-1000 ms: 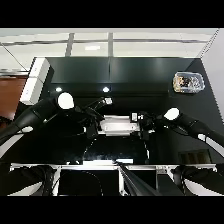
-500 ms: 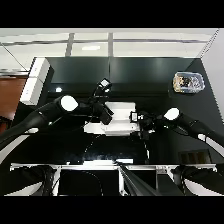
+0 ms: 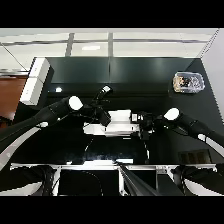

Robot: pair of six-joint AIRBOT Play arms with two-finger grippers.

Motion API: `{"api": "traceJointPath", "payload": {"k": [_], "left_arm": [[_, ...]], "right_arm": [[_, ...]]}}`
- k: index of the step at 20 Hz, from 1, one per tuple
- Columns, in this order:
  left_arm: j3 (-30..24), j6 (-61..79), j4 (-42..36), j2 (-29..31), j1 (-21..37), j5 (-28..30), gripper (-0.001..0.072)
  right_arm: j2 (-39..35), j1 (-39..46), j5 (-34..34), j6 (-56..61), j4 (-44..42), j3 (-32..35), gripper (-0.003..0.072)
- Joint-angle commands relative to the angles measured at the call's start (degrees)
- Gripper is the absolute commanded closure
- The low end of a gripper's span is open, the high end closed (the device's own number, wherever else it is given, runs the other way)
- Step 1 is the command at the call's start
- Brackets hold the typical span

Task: Fold the box and place the chain.

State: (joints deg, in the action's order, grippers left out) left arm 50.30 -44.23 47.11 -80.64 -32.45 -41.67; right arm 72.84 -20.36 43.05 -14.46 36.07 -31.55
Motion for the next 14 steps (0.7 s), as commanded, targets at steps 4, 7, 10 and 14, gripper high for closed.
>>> {"api": "traceJointPath", "payload": {"k": [4, 7, 10, 14], "left_arm": [[3.9, -2.4, 6.4, 10.1, 8.6, -16.4, 0.0682], [-0.8, 8.7, 4.3, 12.5, 12.3, -26.7, 0.0677], [-7.6, 18.1, 2.1, 12.3, 12.5, -22.4, 0.0207], [-11.6, 31.1, 4.6, 12.2, 8.0, -7.9, 0.0000]], "right_arm": [[0.0, 0.0, -0.2, 0.3, -0.1, 0.0, 0.0502], [0.0, 0.0, -0.3, 0.3, -0.1, 0.0, 0.0502], [0.0, 0.0, -0.3, 0.3, -0.1, 0.0, 0.0501], [0.0, 0.0, -0.3, 0.3, -0.1, 0.0, 0.0474]]}}
